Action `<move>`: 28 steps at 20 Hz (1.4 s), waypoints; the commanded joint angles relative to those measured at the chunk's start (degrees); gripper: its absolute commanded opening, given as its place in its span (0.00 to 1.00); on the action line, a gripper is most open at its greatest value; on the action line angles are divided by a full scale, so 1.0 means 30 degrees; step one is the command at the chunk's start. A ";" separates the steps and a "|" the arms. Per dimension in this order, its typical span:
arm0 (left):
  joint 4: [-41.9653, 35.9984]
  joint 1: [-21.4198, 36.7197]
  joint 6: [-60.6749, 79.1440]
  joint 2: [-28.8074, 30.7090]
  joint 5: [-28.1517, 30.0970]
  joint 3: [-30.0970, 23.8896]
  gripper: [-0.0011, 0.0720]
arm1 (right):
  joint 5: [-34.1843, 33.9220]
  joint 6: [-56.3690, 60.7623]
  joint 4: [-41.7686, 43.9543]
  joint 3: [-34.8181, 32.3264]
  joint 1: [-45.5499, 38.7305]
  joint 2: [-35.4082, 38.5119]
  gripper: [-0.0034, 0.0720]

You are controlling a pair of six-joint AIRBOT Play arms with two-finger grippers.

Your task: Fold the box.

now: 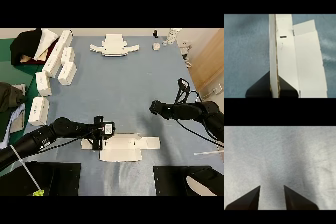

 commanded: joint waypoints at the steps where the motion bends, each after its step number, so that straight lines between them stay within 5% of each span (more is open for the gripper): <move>1: 0.0029 0.0262 0.0058 -0.0663 -0.0991 0.0175 0.03 | 0.0007 0.0000 0.0000 0.0015 0.0015 -0.0007 0.66; 22: -0.1821 0.0270 0.0058 -0.0954 -0.0801 0.0073 0.03 | -0.0109 -0.0007 0.0007 0.0015 0.0015 -0.0007 0.62; 28: -0.1807 0.0262 0.0051 -0.1792 -0.2025 0.0058 0.03 | -0.0138 -0.0007 0.0022 0.0015 0.0015 -0.0007 0.62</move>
